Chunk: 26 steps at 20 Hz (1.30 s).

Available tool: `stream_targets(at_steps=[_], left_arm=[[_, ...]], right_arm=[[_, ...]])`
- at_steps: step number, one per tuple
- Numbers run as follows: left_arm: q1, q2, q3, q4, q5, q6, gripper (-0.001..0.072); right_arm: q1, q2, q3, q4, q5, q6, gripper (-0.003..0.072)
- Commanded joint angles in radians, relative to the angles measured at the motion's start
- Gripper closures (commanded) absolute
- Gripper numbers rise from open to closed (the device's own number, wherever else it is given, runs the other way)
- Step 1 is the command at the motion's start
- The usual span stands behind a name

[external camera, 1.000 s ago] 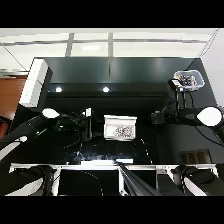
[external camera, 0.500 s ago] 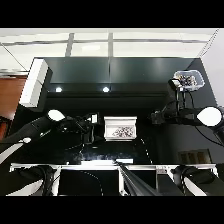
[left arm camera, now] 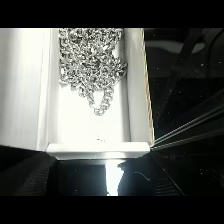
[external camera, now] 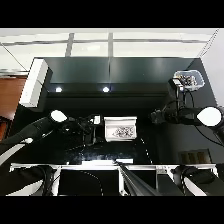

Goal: Fold the box and place the chain.

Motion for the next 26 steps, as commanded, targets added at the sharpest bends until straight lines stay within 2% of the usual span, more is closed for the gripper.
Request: stream_targets(at_steps=[1, 3, 4, 5, 7, 8, 9, 12, 16, 19, 21, 26], left_arm=[[-0.033, -0.009, 0.011, 0.000, 0.042, -0.028, 0.0003], [-0.055, -0.009, 0.011, 0.009, 0.092, -0.062, 0.0005], [-0.056, -0.009, 0.011, 0.010, 0.097, -0.066, 0.0037], [-0.056, -0.009, 0.011, 0.011, 0.096, -0.066, 0.0094], [-0.056, -0.009, 0.011, 0.011, 0.095, -0.066, 0.0337], [-0.056, -0.009, 0.011, 0.011, 0.095, -0.066, 0.0382], [-0.056, -0.009, 0.011, 0.011, 0.095, -0.066, 0.0383], [-0.056, -0.009, 0.011, 0.011, 0.096, -0.066, 0.0382], [-0.056, -0.009, 0.011, 0.011, 0.096, -0.066, 0.0382], [-0.056, -0.009, 0.011, 0.011, 0.096, -0.066, 0.0382], [-0.056, -0.009, 0.011, 0.011, 0.096, -0.066, 0.0381], [-0.056, -0.009, 0.011, 0.011, 0.097, -0.066, 0.0381]], right_arm=[[0.000, 0.000, 0.000, -0.001, -0.004, 0.000, 0.0312], [0.000, 0.000, 0.000, -0.001, -0.003, 0.000, 0.0313], [0.000, 0.000, 0.000, -0.001, -0.003, 0.000, 0.0313], [0.000, 0.000, 0.000, -0.001, -0.003, 0.000, 0.0313], [0.001, 0.000, 0.000, -0.001, -0.003, -0.016, 0.0310], [0.004, -0.001, 0.000, -0.001, 0.006, -0.021, 0.0005], [0.016, -0.002, 0.000, -0.001, 0.009, -0.046, -0.0025], [0.046, -0.036, 0.020, 0.054, -0.061, -0.059, -0.0025], [0.046, -0.210, 0.154, 0.179, -0.076, -0.138, -0.0023], [0.046, -0.312, 0.188, 0.372, 0.003, -0.436, -0.0019], [0.046, -0.319, 0.188, 0.360, 0.089, -0.647, -0.0019], [0.046, -0.319, 0.188, 0.345, 0.132, -0.749, -0.0018]])
